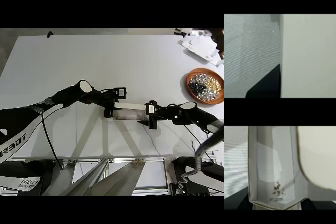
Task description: Fold the box and place the chain.
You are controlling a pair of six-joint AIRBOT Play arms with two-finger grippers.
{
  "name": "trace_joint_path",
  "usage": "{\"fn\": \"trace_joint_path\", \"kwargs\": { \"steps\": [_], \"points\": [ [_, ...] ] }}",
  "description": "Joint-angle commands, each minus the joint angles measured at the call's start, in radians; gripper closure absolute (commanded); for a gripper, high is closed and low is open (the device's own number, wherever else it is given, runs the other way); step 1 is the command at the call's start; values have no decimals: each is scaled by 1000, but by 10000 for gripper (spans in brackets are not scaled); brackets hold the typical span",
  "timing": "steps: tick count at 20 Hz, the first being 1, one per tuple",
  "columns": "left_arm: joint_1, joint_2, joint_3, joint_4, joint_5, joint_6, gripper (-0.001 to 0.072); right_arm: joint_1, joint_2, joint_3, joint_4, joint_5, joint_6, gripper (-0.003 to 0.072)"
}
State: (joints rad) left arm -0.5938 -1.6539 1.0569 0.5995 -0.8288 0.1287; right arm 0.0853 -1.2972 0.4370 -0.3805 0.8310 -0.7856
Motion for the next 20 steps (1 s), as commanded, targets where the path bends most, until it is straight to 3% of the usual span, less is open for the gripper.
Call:
{"fn": "trace_joint_path", "kwargs": {
  "steps": [1,7,10,20],
  "points": [
    [0,-1,0,-1,2,-1,699,1,-4,0,-7,-4,2,158],
    [0,-1,0,-1,2,-1,699,1,-9,0,-5,-6,2,162],
    [0,-1,0,-1,2,-1,699,1,-23,0,-7,-10,2,248],
    [0,-1,0,-1,2,-1,699,1,-23,0,-7,-12,0,283]
  ]
}}
